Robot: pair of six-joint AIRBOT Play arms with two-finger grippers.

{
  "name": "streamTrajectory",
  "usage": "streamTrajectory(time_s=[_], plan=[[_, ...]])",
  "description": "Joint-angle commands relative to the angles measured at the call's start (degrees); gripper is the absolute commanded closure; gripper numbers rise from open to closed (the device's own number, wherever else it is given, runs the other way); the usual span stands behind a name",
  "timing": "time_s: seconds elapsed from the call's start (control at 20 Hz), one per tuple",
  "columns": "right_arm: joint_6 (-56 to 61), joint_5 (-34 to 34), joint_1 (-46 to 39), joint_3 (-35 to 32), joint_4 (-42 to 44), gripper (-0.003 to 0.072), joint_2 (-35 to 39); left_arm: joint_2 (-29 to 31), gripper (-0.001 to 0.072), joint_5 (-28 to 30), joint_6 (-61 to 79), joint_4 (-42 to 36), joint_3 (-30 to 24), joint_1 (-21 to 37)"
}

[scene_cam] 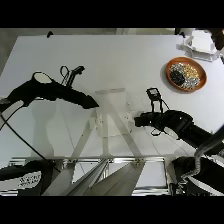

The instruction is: Fold the box and place the chain.

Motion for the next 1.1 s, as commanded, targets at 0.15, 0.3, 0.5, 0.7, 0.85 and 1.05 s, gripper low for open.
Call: streamTrajectory(time_s=[0.15, 0.3, 0.5, 0.7, 0.85, 1.05], plan=[[0.0, -0.4, 0.1, 0.0, 0.6, 0.0679, 0.0, -7.9, 0.0127, 3.6, 11.4, -7.9, 0.0, -5.8], [0.0, -0.3, 0.1, 0.0, 0.9, 0.0679, 0.0, -9.3, 0.0137, 3.8, 14.4, -9.2, 0.0, -6.5], [0.0, -0.3, 0.1, 0.0, 1.5, 0.0679, 0.0, -9.3, 0.0285, 2.8, 17.6, -10.1, 0.0, -6.4], [0.0, -0.3, 0.1, 0.0, 1.6, 0.0679, 0.0, -9.3, 0.033, 0.7, 17.6, -6.7, 0.0, -6.3], [0.0, -0.3, 0.1, 0.0, 1.7, 0.0678, 0.0, -9.3, 0.0331, 0.8, 18.2, -6.7, 0.0, -6.2], [0.0, -0.3, 0.1, 0.0, 1.8, 0.0678, 0.0, -9.3, 0.0371, 0.8, 18.5, -7.1, 0.0, -4.2]])
